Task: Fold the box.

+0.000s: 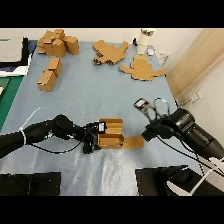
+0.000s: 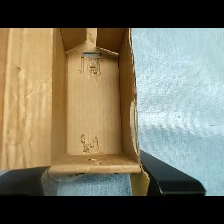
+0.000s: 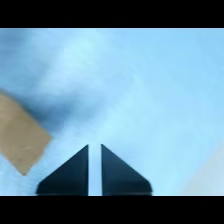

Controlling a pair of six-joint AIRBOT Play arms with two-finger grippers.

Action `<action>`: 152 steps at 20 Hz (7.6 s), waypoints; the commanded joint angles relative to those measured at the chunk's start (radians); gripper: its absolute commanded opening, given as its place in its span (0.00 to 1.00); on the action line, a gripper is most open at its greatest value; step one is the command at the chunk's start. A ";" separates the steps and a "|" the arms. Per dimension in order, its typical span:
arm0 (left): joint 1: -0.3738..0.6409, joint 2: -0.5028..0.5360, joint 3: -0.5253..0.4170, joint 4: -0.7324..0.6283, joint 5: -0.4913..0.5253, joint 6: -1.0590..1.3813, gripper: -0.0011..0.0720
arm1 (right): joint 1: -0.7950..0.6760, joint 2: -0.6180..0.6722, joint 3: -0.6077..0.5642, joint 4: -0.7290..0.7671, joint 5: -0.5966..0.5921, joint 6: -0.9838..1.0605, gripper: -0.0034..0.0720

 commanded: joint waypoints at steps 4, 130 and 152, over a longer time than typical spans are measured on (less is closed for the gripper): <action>0.000 0.000 0.000 0.000 0.000 0.001 0.72 | -0.216 -0.095 -0.105 0.346 0.030 0.269 0.05; 0.000 0.000 0.000 0.000 0.000 0.001 0.72 | 0.336 -0.103 -0.056 0.377 0.494 -0.513 0.05; 0.000 0.000 0.000 0.000 0.000 0.001 0.72 | 0.462 0.041 -0.120 0.299 0.560 -0.560 0.52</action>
